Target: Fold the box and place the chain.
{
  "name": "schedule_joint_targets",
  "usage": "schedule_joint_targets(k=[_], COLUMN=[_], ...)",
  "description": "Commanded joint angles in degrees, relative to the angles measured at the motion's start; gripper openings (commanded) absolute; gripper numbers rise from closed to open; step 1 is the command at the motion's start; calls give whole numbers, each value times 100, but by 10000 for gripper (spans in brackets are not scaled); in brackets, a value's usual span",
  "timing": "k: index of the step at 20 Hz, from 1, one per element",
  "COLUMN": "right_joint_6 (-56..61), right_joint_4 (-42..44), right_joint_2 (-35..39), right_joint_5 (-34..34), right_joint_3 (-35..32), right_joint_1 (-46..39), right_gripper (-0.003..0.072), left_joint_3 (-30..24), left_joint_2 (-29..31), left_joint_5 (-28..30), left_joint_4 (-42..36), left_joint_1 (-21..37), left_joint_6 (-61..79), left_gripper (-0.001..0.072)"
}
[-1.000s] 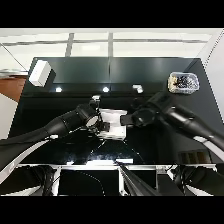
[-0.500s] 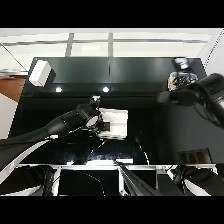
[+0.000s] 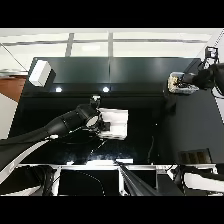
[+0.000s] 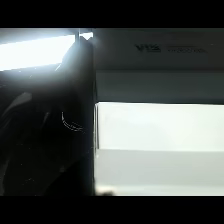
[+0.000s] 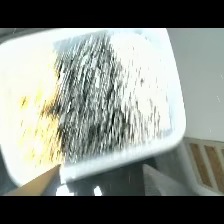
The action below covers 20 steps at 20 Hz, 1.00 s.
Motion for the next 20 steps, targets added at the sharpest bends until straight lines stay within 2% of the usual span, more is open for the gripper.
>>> schedule_joint_targets(k=[1, 5, 10, 11, 13, 14, 15, 20], right_joint_6=[-623, -621, -741, -844, -848, -850, -852, -1119], right_joint_4=[492, 492, 761, 894, 949, 946, 933, 815], right_joint_2=[-1091, -1644, -1882, -1910, -1915, -1915, -1912, -1770], right_joint_5=[-96, -81, 28, 26, 4, -122, -275, -1167], right_joint_3=[907, 1309, 1320, 1320, 1353, 1445, 1572, 2328], right_joint_1=[-293, -286, -286, -286, -286, -289, -291, -302], right_gripper=[529, 528, 524, 404, 226, 81, 21, 24], left_joint_3=[-2, -2, -2, -2, -2, -2, -2, -2], left_joint_2=[0, 0, 0, 0, 0, 0, 0, 0], left_joint_5=[-4, -2, 11, 9, 11, 11, 11, 15], left_joint_4=[-2, -2, -4, -4, -2, -2, -2, 0], left_joint_1=[2, 2, 4, 4, 4, 4, 4, 4], left_joint_6=[0, 0, 0, 0, 0, 0, 0, 0], left_gripper=[28, 28, 28, 28, 28, 28, 28, 28])
